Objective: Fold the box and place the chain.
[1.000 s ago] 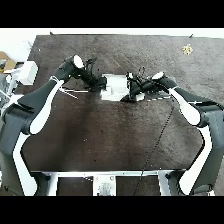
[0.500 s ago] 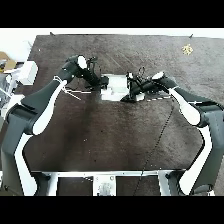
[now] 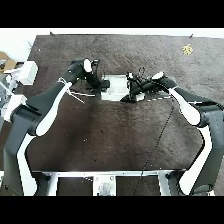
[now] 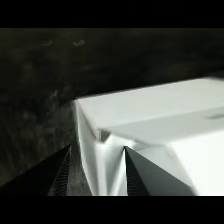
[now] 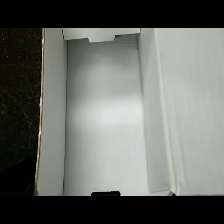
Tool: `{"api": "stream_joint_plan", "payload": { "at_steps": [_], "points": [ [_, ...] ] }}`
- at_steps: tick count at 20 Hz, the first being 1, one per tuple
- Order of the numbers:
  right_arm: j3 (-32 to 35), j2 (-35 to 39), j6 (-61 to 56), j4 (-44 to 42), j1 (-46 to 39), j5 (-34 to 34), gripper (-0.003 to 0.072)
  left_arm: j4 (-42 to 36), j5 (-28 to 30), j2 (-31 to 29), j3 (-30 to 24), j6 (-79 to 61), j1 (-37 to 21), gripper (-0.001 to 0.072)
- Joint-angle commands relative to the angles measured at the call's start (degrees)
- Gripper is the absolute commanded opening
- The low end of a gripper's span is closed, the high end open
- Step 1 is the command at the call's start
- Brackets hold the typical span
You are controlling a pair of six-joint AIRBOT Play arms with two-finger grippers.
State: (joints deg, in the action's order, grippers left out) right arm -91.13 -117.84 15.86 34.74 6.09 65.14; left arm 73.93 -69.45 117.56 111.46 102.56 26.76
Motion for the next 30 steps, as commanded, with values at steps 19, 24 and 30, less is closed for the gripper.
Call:
{"api": "stream_joint_plan", "payload": {
  "at_steps": [19,24,30],
  "points": [
    [0.0,-0.04,-0.02,-0.02,0.04,0.02,0.0447,21.64,-3.67,5.73,7.89,16.15,7.13,0.0287],
    [0.0,-0.04,-0.02,-0.02,0.04,0.02,0.0447,21.18,-4.28,5.68,7.89,15.93,7.13,0.0129],
    [0.0,-0.04,-0.02,-0.02,0.04,0.0,0.0447,20.59,-5.09,5.6,7.96,15.91,7.13,0.0009]
  ]
}}
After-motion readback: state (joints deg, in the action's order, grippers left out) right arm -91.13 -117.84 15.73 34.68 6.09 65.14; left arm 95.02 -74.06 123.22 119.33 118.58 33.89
